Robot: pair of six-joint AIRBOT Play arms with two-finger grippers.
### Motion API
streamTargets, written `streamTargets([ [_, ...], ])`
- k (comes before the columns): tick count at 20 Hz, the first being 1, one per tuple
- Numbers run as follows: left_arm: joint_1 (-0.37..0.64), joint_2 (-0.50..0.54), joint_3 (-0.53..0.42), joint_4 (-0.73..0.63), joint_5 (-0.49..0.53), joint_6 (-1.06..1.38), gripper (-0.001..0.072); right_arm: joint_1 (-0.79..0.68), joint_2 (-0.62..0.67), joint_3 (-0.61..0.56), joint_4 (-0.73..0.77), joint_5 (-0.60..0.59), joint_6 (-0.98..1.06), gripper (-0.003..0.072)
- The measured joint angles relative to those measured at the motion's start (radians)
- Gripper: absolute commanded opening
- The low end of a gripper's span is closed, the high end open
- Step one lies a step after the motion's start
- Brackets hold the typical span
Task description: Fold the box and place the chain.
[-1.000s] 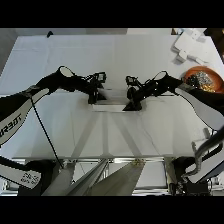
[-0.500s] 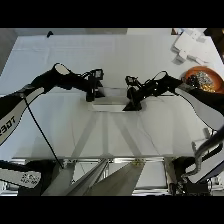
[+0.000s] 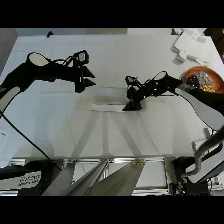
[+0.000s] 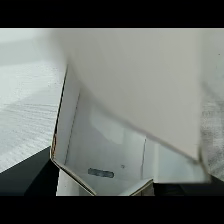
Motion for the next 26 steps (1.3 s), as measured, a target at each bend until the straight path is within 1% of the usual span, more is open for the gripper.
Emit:
streamTargets([
  [1, 0.002, 0.019, -0.006, 0.019, -0.008, -0.019, 0.0293, 0.0, 0.0, 0.0, 0.0, 0.0, 0.0, 0.0401],
  [2, 0.003, 0.038, -0.014, 0.039, -0.021, -0.039, 0.0142, 0.0, 0.0, 0.0, 0.0, 0.0, 0.0, 0.0401],
  [3, 0.003, 0.056, -0.025, 0.062, -0.039, -0.057, 0.0032, 0.0, 0.0, 0.0, 0.0, 0.0, 0.0, 0.0401],
  [4, 0.004, 0.072, -0.038, 0.081, -0.06, -0.071, 0.001, 0.0, 0.0, 0.0, 0.0, 0.001, 0.0, 0.0401],
  [8, 0.0, 0.114, -0.116, 0.129, -0.161, -0.098, 0.001, 0.0, 0.0, 0.0, -0.001, 0.001, 0.0, 0.0401],
  [10, -0.015, 0.119, -0.16, 0.121, -0.169, -0.095, 0.001, 0.0, 0.0, 0.0, -0.001, 0.002, 0.0, 0.0401],
  [13, -0.053, 0.105, -0.197, 0.044, -0.132, -0.093, 0.001, 0.0, 0.0, 0.0, -0.001, 0.002, -0.001, 0.0401],
  [15, -0.076, 0.081, -0.209, -0.036, -0.064, -0.093, 0.0009, 0.0, 0.0, 0.0, -0.001, 0.002, -0.001, 0.0401],
  [18, -0.092, 0.043, -0.216, -0.173, 0.096, -0.093, 0.0009, 0.0, 0.0, 0.0, -0.001, 0.002, -0.001, 0.0401],
  [22, -0.098, 0.018, -0.22, -0.332, 0.305, -0.133, 0.0009, 0.0, 0.0, 0.0, 0.0, 0.002, -0.001, 0.0401],
  [24, -0.1, 0.007, -0.22, -0.385, 0.381, -0.177, 0.0009, 0.0, 0.0, 0.0, 0.0, 0.004, 0.0, 0.0401],
  [26, -0.101, -0.009, -0.22, -0.415, 0.423, -0.222, 0.0009, 0.0, 0.0, 0.0, 0.0, 0.004, 0.0, 0.0401],
])
